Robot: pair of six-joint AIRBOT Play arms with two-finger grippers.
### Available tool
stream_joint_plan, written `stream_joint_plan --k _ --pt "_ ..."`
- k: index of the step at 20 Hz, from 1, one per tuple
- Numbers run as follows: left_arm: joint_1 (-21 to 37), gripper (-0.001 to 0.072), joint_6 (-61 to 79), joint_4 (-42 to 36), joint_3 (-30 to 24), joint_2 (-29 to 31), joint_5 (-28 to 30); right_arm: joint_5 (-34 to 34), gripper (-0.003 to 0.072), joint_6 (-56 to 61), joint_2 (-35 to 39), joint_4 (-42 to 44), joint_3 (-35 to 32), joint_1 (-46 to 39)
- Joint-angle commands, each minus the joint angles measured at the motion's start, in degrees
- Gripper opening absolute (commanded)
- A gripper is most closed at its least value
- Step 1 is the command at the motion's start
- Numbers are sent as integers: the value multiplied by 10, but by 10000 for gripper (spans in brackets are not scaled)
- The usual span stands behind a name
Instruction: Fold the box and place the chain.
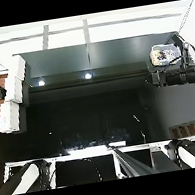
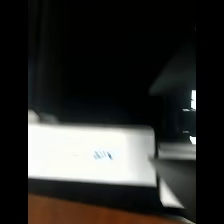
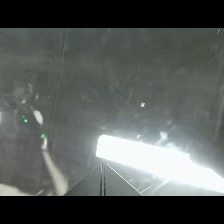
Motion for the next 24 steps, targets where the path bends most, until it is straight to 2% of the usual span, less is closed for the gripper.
stream_joint_plan --k 1,2,3,5,6,7,8,11,24 --pt "-115 26 -47 -31 -2 76 -34 -86 20 -71 0 -36 0 39" --pt "-155 26 -47 -45 -25 95 -9 -130 20 -103 0 -59 -2 57" --pt "-202 26 -45 -53 -63 117 53 -198 20 -119 0 -90 -12 72" --pt "-287 27 -41 -41 -157 147 214 -349 20 -119 -7 -138 -49 81" --pt "-313 27 -41 -41 -197 150 283 -400 20 -119 -11 -139 -67 77" --pt "-333 27 -41 -42 -224 150 329 -425 20 -119 -15 -138 -78 73" --pt "-349 27 -41 -42 -241 150 356 -422 20 -119 -16 -138 -82 71" --pt "-362 29 -41 -42 -247 149 363 -400 20 -119 -16 -138 -82 71" --pt "-362 28 -41 -42 -247 148 365 -400 20 -119 -16 -138 -82 71"
